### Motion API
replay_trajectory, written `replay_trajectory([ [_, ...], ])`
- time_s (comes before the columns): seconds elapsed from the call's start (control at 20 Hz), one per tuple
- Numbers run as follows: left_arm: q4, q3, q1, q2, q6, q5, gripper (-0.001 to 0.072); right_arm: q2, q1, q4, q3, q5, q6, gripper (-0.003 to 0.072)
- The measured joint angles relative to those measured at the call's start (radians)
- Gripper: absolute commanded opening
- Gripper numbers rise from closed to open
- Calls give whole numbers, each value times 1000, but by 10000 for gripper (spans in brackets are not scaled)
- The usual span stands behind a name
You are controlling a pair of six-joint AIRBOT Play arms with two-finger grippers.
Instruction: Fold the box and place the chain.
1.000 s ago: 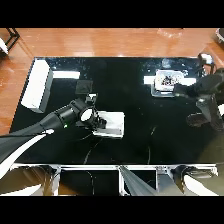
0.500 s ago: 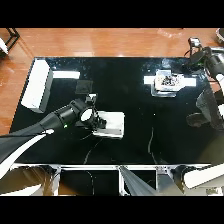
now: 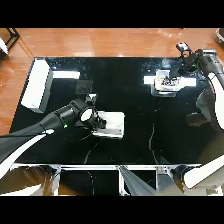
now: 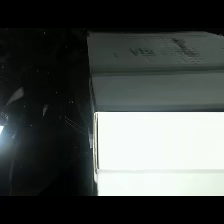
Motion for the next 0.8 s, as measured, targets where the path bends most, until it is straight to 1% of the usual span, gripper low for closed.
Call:
replay_trajectory([
  [0.2,0,0,0,0,0,2,19,-11,0,-24,2,-24,-49,571],
  [0.25,0,0,0,0,0,2,19,-12,-1,-34,2,-30,-56,519],
  [0.55,0,0,0,0,0,4,19,-18,-1,-46,2,-46,-99,519],
  [0.6,0,0,0,0,0,5,19,-20,-1,-46,2,-50,-101,487],
  [0.65,0,0,0,0,0,5,19,-23,0,-46,2,-54,-105,348],
  [0.7,0,0,0,0,0,5,19,-25,0,-48,1,-57,-105,290],
  [0.75,0,0,0,0,0,5,19,-27,0,-47,1,-60,-107,290],
  [0.8,0,0,0,0,0,6,19,-29,0,-47,1,-60,-109,273],
])
